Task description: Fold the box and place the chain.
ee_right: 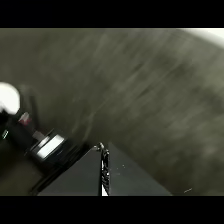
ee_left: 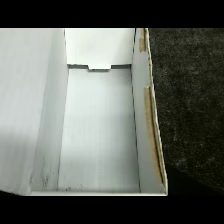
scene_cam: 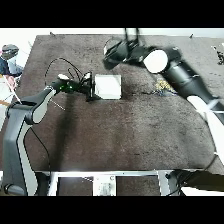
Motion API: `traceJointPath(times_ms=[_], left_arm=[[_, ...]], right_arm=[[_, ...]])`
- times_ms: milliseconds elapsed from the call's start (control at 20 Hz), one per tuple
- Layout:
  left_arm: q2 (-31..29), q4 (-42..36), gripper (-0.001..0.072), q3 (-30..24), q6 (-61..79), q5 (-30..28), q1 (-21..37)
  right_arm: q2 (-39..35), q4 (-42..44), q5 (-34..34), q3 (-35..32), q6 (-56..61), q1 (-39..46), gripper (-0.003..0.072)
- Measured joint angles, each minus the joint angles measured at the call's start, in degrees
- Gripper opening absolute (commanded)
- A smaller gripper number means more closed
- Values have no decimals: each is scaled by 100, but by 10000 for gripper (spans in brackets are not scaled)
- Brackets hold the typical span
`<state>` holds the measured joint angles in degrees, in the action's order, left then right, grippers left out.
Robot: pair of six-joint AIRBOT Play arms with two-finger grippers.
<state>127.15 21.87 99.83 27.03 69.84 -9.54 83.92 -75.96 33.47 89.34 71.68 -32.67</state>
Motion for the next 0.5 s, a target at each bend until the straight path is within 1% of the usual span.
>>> traceJointPath(times_ms=[50, 100, 150, 300, 500], left_arm=[[0, 0, 177, 0, -2, 0, 0], [0, 0, 177, 0, -2, 0, 0], [0, 0, 177, 0, -2, 0, 0], [0, 0, 177, 0, -2, 0, 0], [0, 0, 176, 0, -2, 0, 0]], right_arm=[[195, 13, 33, 0, 2, -35, 11], [365, 15, 63, 0, 2, -50, 54], [525, 11, 85, -2, 7, -52, 174], [855, -177, 280, -7, 192, 85, 181], [874, -492, 787, -61, 555, 680, 180]])
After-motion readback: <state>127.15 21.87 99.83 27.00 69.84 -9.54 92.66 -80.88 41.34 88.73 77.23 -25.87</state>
